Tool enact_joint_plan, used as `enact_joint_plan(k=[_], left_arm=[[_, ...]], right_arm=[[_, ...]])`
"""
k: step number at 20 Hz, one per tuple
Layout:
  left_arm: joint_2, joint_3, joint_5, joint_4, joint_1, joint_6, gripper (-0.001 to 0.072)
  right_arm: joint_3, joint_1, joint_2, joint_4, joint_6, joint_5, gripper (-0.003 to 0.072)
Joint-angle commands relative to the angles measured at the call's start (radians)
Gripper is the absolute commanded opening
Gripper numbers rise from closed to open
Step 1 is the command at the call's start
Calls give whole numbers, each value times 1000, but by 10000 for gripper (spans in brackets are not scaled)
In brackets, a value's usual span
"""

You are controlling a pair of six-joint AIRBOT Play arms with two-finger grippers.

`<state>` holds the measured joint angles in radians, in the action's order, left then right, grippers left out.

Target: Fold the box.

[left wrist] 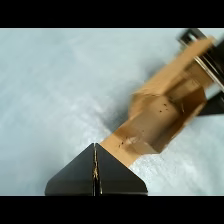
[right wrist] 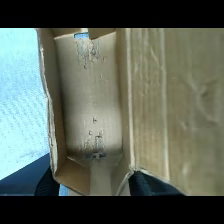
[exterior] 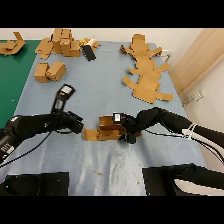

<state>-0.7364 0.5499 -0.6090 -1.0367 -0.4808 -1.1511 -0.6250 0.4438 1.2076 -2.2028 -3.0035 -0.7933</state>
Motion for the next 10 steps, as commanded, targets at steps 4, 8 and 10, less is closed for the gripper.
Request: enact_joint_plan(k=[4, 8, 10], left_arm=[[-3, -165, -171, 99, 160, -532, 13], [-95, -178, -74, 219, 110, -485, 13], [-142, -178, -32, 261, 64, -483, 12]], right_arm=[[-1, 0, 0, 0, 0, -1, 511], [-1, 0, 0, 0, 0, -1, 511], [-1, 0, 0, 0, 0, 0, 511]])
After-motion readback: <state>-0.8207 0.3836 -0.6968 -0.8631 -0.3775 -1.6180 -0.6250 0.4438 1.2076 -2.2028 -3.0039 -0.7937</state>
